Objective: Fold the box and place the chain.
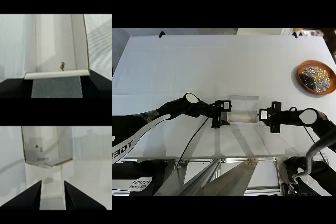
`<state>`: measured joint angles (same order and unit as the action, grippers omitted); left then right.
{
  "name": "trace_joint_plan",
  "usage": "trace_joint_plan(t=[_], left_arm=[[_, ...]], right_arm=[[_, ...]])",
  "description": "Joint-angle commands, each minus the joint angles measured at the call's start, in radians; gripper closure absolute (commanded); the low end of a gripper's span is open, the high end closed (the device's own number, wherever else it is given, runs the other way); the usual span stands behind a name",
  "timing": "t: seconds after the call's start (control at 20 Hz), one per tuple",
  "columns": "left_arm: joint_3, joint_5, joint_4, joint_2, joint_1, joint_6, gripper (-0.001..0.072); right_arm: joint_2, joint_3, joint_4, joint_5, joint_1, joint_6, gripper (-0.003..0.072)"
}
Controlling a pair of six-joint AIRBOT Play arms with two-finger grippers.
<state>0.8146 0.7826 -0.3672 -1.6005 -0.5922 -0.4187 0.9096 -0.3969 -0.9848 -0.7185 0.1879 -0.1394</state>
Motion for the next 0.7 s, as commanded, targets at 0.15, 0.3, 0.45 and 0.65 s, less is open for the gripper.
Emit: trace_joint_plan(t=[0.15, 0.3, 0.45, 0.65], left_arm=[[0.000, 0.000, 0.000, 0.000, 0.000, 0.000, 0.0504], [0.000, 0.000, 0.000, 0.000, 0.000, 0.000, 0.0504], [0.000, -0.001, 0.000, 0.000, 0.000, 0.000, 0.0504], [0.000, 0.000, 0.000, 0.000, 0.000, 0.000, 0.0504]], right_arm=[[0.073, 0.000, 0.040, 0.078, 0.046, -0.053, 0.0410], [0.097, 0.001, 0.057, 0.051, 0.046, -0.053, 0.0410], [0.098, 0.001, 0.087, 0.067, 0.046, -0.069, 0.0411], [0.098, 0.001, 0.148, 0.069, 0.046, -0.106, 0.0451]])
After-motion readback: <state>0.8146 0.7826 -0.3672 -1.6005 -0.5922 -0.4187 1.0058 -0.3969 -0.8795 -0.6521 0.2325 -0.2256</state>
